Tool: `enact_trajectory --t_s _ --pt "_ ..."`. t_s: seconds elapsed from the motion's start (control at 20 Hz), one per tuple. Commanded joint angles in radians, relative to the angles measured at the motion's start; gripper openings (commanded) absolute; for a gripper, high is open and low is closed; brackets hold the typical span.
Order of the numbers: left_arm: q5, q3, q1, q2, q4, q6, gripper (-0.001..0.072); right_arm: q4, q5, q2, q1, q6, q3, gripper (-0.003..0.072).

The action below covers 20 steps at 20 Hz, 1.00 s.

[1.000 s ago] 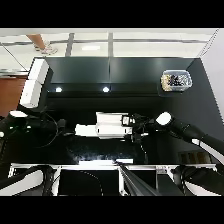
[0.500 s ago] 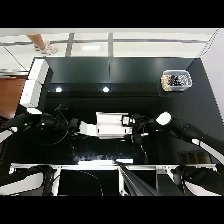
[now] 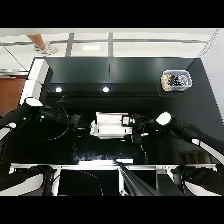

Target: Fold the box and place the chain.

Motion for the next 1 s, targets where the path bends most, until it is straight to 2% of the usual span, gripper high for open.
enact_trajectory --t_s 0.0,0.1,0.3,0.7,0.95 --pt "0.188 0.01 -0.115 0.077 0.083 -0.123 0.0712 0.0 0.0 0.0 0.001 0.0 0.001 0.0486" --pt "0.276 0.016 -0.203 0.097 0.099 -0.2 0.0709 0.0 0.0 0.0 0.001 0.0 0.001 0.0486" --pt "0.353 0.049 -0.327 0.096 0.214 -0.386 0.0707 0.0 0.0 0.0 0.001 0.0 0.001 0.0486" --pt "0.369 0.074 -0.425 0.074 0.374 -0.568 0.0686 0.0 0.0 0.0 0.001 0.0 0.001 0.0486" --pt "0.477 0.075 -0.507 0.061 0.513 -0.745 0.0684 0.0 0.0 0.0 0.001 0.0 0.001 0.0486"
